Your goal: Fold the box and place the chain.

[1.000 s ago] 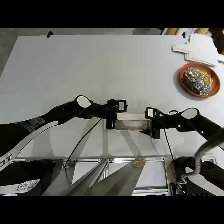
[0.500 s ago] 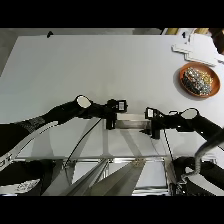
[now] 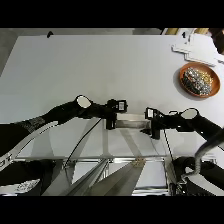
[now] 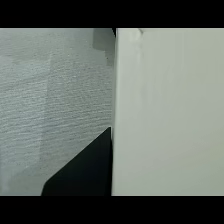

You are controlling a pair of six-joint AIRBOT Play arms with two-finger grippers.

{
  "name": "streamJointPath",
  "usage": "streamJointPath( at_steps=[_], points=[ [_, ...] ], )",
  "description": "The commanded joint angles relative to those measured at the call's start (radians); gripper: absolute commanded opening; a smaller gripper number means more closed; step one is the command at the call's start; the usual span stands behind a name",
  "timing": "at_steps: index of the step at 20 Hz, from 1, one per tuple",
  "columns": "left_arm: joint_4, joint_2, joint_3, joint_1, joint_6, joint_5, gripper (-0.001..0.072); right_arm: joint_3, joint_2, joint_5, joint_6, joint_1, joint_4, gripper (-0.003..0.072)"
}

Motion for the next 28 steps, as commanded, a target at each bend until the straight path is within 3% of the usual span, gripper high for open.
streamJointPath(
  at_steps=[1,22,23,25,26,28],
  points=[
    [0.000,0.000,0.000,0.000,0.001,0.001,0.0009,-0.001,0.000,0.001,0.000,0.001,-0.010,0.0399],
    [0.001,0.004,0.000,0.002,-0.003,-0.033,0.0011,-0.001,0.000,0.002,0.000,0.001,-0.010,0.0399],
    [0.001,0.012,0.000,0.002,-0.002,-0.036,0.0053,-0.001,0.000,0.002,0.000,0.001,-0.010,0.0399],
    [0.010,0.039,0.000,0.003,-0.003,-0.022,0.0458,-0.001,0.000,0.002,0.000,0.001,-0.010,0.0399],
    [0.013,0.056,0.000,0.005,-0.004,-0.011,0.0550,-0.001,0.000,0.001,0.000,0.001,-0.010,0.0399],
    [0.067,0.094,0.000,0.018,-0.068,-0.005,0.0561,-0.001,0.000,0.002,0.000,0.001,-0.010,0.0399]
  ],
)
